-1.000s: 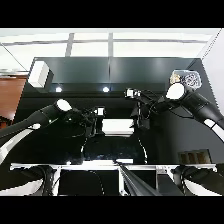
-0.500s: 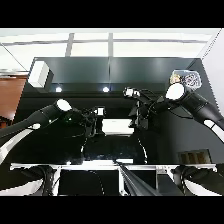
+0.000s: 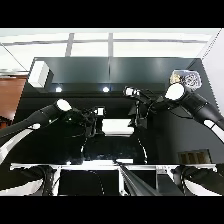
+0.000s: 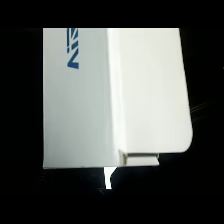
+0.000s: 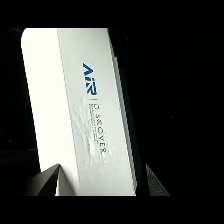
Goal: Fold the box and place the chain.
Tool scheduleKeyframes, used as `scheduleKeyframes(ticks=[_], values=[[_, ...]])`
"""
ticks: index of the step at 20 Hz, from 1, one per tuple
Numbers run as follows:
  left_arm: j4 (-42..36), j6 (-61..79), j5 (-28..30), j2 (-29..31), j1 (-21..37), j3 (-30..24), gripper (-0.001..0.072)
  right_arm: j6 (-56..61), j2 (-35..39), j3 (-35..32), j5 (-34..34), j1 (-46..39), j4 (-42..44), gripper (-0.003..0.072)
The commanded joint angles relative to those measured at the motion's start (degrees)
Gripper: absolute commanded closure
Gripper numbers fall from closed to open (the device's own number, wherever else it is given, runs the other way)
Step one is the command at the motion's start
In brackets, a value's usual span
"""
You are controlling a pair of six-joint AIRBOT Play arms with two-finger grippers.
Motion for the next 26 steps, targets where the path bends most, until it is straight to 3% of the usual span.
scheduleKeyframes(ticks=[1,12,14,17,20,21,22,26], values=[[0.0,0.0,0.0,0.0,0.0,0.1,0.0305,0.0,0.0,0.0,-0.7,0.0,0.0,0.0070],[0.0,0.0,0.0,0.0,0.0,0.1,0.0305,0.0,0.0,0.0,-0.7,0.0,0.0,0.0070],[0.0,0.0,0.0,0.0,0.0,0.1,0.0306,0.0,0.0,0.0,-0.7,0.1,0.0,0.0229],[0.0,0.0,0.0,0.0,0.0,0.1,0.0306,0.1,0.0,0.0,-0.5,0.3,-0.1,0.0229],[0.0,0.0,0.0,0.0,0.0,0.1,0.0305,0.1,0.0,0.0,-0.7,0.3,-0.1,0.0281],[0.0,0.0,0.0,0.0,0.0,0.1,0.0305,0.1,0.0,0.0,-0.4,0.3,-0.1,0.0335],[0.0,0.0,0.0,0.0,0.0,0.1,0.0306,0.1,0.0,0.0,0.1,0.3,-0.1,0.0449],[0.0,0.0,0.0,0.0,0.0,0.1,0.0305,0.1,0.0,-1.0,0.3,0.4,-0.1,0.0446]])
